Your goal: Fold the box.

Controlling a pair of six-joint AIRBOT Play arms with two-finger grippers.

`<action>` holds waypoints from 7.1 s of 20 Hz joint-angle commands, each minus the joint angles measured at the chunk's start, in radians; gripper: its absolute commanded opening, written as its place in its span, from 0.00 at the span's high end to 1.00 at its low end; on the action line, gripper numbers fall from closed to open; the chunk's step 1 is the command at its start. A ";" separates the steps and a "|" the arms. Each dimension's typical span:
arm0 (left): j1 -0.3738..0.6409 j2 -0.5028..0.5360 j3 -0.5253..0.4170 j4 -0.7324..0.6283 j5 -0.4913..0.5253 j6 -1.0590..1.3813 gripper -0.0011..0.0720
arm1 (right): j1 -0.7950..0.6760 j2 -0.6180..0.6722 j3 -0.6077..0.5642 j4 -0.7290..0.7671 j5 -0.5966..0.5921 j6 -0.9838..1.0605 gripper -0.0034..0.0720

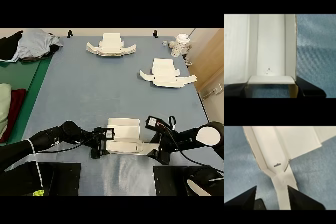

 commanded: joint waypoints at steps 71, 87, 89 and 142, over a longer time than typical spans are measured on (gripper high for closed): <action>0.001 0.001 0.001 0.000 0.000 0.000 0.35 | 0.016 -0.110 -0.014 -0.043 -0.116 1.155 0.96; 0.001 0.001 0.001 0.000 0.000 0.000 0.35 | 0.017 -0.103 0.026 0.018 -0.128 1.114 0.51; 0.001 0.001 0.001 0.000 0.000 0.000 0.35 | 0.018 -0.116 0.026 0.074 -0.145 1.073 0.31; 0.001 0.001 0.001 0.000 0.001 0.000 0.35 | -0.117 -0.542 0.436 -0.206 -0.023 1.090 0.95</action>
